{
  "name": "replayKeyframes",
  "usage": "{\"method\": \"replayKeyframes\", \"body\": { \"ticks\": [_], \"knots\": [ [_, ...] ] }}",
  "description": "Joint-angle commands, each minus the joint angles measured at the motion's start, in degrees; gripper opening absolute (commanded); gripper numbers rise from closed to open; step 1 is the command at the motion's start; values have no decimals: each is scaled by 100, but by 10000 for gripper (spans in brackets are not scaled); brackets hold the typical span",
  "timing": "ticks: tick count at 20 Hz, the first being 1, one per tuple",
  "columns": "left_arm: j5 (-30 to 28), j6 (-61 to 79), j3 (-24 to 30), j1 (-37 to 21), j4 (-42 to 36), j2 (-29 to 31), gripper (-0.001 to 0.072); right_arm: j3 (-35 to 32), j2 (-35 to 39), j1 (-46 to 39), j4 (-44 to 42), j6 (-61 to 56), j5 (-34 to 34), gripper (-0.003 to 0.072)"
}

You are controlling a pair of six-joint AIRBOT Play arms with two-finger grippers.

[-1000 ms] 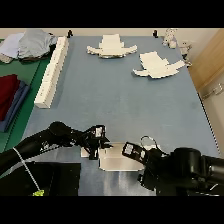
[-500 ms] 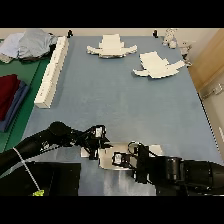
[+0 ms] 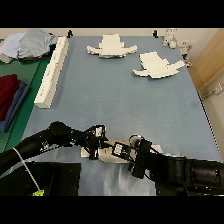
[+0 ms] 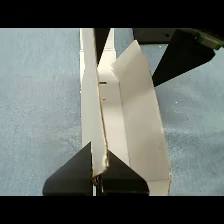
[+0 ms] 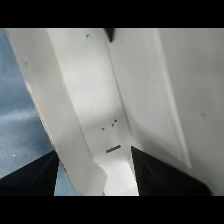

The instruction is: Fold the box.

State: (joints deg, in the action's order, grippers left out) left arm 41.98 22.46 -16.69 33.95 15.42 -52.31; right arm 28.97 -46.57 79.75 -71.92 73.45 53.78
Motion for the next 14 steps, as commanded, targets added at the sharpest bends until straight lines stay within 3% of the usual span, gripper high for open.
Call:
{"method": "replayKeyframes", "body": {
  "ticks": [1, 7, 12, 14],
  "knots": [
    [4, 2, 2, -2, 2, 0, 14, 96, 68, 2, 365, -955, 472, 676],
    [4, 2, 2, -2, 2, 0, 14, 138, 68, 2, 354, -1292, 595, 676],
    [7, 2, 2, -2, 2, 0, 14, 378, 76, 2, 319, -1298, 1119, 677],
    [7, 2, 2, -2, 2, 0, 14, 332, 81, -2, 470, -1274, 1027, 720]
  ]
}}
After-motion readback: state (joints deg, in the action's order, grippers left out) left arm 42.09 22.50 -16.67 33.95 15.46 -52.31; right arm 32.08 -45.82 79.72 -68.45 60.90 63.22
